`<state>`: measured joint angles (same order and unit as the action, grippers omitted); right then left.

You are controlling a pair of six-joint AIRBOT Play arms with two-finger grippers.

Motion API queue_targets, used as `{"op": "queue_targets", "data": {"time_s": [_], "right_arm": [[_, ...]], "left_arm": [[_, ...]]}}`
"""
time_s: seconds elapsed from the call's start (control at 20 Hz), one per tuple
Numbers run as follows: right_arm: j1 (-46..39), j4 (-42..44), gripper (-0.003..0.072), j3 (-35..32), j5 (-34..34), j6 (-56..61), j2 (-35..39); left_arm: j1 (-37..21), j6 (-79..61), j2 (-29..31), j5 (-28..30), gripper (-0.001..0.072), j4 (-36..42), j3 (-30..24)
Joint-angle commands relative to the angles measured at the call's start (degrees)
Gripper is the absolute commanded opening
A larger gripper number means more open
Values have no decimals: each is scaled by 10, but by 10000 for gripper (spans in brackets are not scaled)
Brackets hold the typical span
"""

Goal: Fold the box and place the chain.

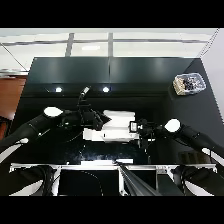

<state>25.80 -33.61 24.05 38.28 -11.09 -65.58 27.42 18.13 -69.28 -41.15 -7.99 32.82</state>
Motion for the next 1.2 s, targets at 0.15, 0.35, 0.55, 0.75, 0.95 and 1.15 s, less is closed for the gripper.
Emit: {"op": "queue_targets", "data": {"time_s": [0.15, 0.35, 0.55, 0.75, 0.95, 1.15], "right_arm": [[0, 0, 409, 0, 0, 1, 0], [0, 0, 410, 0, 0, 1, 0], [0, 0, 409, 0, 0, 1, 0], [0, 0, 409, 0, 0, 1, 0], [0, 0, 409, 0, 0, 1, 0], [0, 0, 409, 0, 0, 1, 0]], "left_arm": [[40, 111, -26, 75, 22, -159, 31], [54, 219, -57, 5, 21, -303, 66], [58, 240, -64, 4, 21, -363, 99], [51, 290, -38, -42, 22, -471, 139], [7, 314, 64, -111, 22, -522, 103], [-70, 193, 174, -104, 24, -452, -26]]}}
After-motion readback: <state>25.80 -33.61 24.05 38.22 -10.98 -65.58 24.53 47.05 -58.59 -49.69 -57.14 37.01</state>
